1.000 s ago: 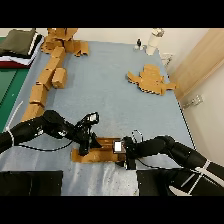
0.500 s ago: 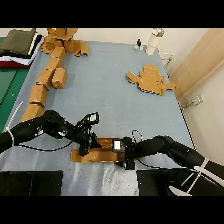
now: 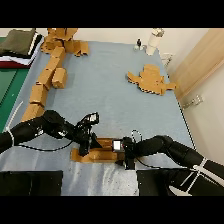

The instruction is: Fold the box.

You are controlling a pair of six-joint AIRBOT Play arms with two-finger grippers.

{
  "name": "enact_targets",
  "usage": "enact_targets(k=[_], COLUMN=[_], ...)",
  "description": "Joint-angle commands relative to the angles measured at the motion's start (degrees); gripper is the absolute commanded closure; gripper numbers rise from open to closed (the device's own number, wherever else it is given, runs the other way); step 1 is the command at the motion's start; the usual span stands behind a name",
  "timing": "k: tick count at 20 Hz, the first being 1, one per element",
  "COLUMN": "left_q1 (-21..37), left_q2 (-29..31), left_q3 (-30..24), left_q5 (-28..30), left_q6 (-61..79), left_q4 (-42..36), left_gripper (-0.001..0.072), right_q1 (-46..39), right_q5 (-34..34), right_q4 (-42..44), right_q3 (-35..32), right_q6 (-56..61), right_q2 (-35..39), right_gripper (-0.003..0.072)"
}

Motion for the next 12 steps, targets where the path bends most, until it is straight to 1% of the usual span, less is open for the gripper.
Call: enact_targets(k=[1, 12], left_q1=[0.04, 0.04], left_q2=[-0.02, -0.02], left_q3=[0.0, 0.0], left_q5=[0.02, 0.02], left_q6=[0.0, 0.0], left_q4=[0.0, 0.0], left_gripper=[0.0696, 0.0696], right_q1=[0.07, 0.07], right_q5=[-0.04, 0.35], right_q4=[-0.15, -0.2], right_q3=[-0.02, -0.02], right_q6=[0.0, 0.0], right_q2=[-0.02, -0.02], right_gripper=[0.0193, 0.0193])
